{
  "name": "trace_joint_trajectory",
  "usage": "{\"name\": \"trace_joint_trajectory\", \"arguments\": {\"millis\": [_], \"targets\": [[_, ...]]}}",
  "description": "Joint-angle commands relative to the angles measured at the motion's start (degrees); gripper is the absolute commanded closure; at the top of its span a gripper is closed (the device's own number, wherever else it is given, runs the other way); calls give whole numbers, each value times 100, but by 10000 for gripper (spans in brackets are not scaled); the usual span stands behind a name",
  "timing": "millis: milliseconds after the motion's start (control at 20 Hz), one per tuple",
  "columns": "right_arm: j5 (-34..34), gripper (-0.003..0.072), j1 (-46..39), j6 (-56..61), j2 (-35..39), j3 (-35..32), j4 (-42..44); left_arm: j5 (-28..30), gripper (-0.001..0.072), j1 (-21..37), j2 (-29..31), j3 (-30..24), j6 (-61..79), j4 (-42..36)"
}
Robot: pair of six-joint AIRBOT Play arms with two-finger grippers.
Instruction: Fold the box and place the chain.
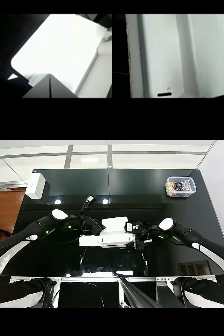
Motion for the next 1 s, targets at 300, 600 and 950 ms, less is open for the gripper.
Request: {"name": "trace_joint_trajectory", "arguments": {"millis": [300,600,950], "targets": [[0,558,4,-2,0,4,-2,-702,688,127,275,527,-160,544],[-4,558,4,2,0,4,-2,-756,687,1130,1947,83,-522,1239],[-4,558,4,4,0,4,-2,-1180,404,837,2393,-914,1893,1799]]}}
